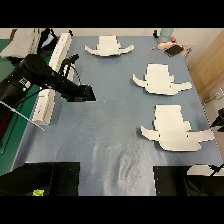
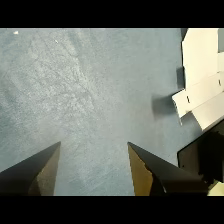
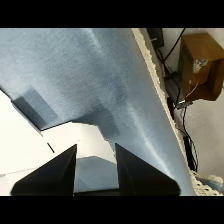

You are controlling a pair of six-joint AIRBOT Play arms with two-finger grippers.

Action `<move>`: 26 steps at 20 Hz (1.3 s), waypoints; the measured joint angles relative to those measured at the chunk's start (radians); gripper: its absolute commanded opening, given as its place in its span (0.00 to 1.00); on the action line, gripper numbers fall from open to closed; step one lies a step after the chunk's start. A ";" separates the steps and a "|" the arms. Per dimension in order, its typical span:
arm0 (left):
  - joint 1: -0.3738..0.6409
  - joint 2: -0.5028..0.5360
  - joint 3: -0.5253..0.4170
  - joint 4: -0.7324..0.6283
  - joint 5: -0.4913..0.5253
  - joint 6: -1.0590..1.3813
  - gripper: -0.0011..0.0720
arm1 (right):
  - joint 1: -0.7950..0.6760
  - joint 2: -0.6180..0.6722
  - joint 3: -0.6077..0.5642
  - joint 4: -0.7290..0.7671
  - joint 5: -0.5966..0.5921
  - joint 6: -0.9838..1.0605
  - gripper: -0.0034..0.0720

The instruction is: Fold the box.

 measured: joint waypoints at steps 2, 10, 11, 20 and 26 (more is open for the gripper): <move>0.000 0.000 0.000 0.000 -0.002 0.000 0.91 | 0.000 -0.018 0.005 -0.004 0.010 0.000 0.53; 0.000 0.000 0.000 0.000 -0.037 0.000 0.91 | 0.000 -0.047 -0.086 -0.049 0.031 -0.051 0.50; 0.000 0.000 0.000 0.000 -0.040 0.000 0.91 | 0.000 -0.048 -0.095 -0.040 0.035 -0.061 0.41; 0.000 0.000 0.000 -0.002 -0.022 0.008 0.91 | 0.080 -0.047 -0.114 0.239 0.106 -0.170 0.05; 0.001 0.000 0.000 -0.001 -0.032 0.022 0.91 | 0.187 0.021 -0.171 0.452 0.113 -0.180 0.05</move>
